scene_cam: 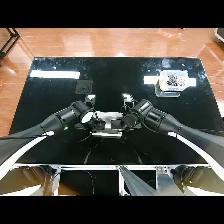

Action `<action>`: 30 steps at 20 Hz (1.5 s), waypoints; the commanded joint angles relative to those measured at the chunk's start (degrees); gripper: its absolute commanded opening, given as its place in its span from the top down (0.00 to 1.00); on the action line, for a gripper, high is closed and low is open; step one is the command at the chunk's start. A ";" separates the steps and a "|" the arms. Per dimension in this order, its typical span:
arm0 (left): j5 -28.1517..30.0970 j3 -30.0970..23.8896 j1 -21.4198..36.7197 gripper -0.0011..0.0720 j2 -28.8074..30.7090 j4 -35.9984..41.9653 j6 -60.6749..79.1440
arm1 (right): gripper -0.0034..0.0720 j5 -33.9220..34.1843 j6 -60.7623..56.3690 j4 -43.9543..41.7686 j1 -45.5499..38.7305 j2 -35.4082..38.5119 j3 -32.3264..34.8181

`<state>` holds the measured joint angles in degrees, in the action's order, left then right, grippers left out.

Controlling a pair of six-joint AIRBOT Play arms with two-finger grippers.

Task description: Fold the box and place the chain.

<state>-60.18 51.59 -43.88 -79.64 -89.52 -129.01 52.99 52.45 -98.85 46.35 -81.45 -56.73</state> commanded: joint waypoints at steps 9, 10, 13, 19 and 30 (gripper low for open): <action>0.17 -0.02 -0.04 0.95 0.00 -0.02 -0.02 | 0.64 0.33 -2.78 -0.31 0.74 -2.91 -1.36; 0.17 -0.02 -0.04 0.95 0.00 -0.02 -0.02 | 0.64 0.33 -2.78 -0.31 0.74 -2.99 -1.36; 0.17 -0.02 -0.04 0.95 -0.02 -0.02 -0.02 | 0.64 0.31 -3.48 -0.59 0.74 -3.48 -1.36; 0.17 -0.02 -0.04 0.95 -0.02 -0.02 -0.02 | 0.81 0.17 -3.63 -1.36 0.74 -3.48 -1.38; 0.13 -0.02 -0.04 0.95 0.00 0.00 -0.02 | 0.56 0.46 -1.64 -1.97 1.01 -3.39 -1.53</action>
